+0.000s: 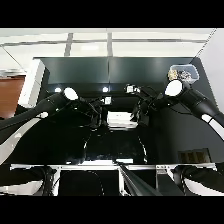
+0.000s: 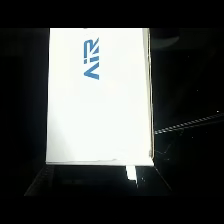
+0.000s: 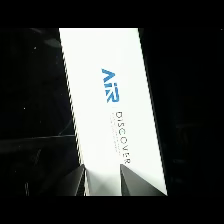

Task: Fold the box and place the chain.

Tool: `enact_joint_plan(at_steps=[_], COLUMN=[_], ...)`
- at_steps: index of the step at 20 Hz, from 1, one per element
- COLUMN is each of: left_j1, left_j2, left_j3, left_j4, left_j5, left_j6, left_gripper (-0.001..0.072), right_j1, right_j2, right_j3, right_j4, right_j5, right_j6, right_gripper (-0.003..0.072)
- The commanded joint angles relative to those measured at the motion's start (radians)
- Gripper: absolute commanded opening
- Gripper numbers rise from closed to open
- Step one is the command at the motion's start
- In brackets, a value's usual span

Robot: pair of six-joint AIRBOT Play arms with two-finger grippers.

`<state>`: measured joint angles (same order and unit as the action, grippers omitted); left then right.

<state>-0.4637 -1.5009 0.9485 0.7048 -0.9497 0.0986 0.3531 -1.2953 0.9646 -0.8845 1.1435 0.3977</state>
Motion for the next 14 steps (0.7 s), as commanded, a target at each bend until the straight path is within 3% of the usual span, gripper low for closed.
enact_joint_plan(at_steps=[1,12,13,14], left_j1=[0.0,0.0,0.0,0.0], left_j2=[-0.001,-0.001,-0.001,-0.001], left_j3=[0.001,0.001,0.001,0.001], left_j4=[0.001,0.001,0.001,0.001], left_j5=[0.004,0.005,0.005,0.008], left_j6=[-0.001,-0.001,-0.001,-0.001], left_gripper=[0.0403,0.0403,0.0403,0.0406], right_j1=[0.003,0.022,0.01,-0.014], right_j2=[0.0,0.045,0.074,0.102], right_j3=[0.0,-0.04,-0.04,-0.04], right_j4=[-0.009,-0.002,-0.002,-0.003], right_j5=[0.001,0.0,0.0,0.011], right_j6=[0.006,0.086,0.151,0.254], right_gripper=[0.0269,0.0267,0.0256,0.0154])
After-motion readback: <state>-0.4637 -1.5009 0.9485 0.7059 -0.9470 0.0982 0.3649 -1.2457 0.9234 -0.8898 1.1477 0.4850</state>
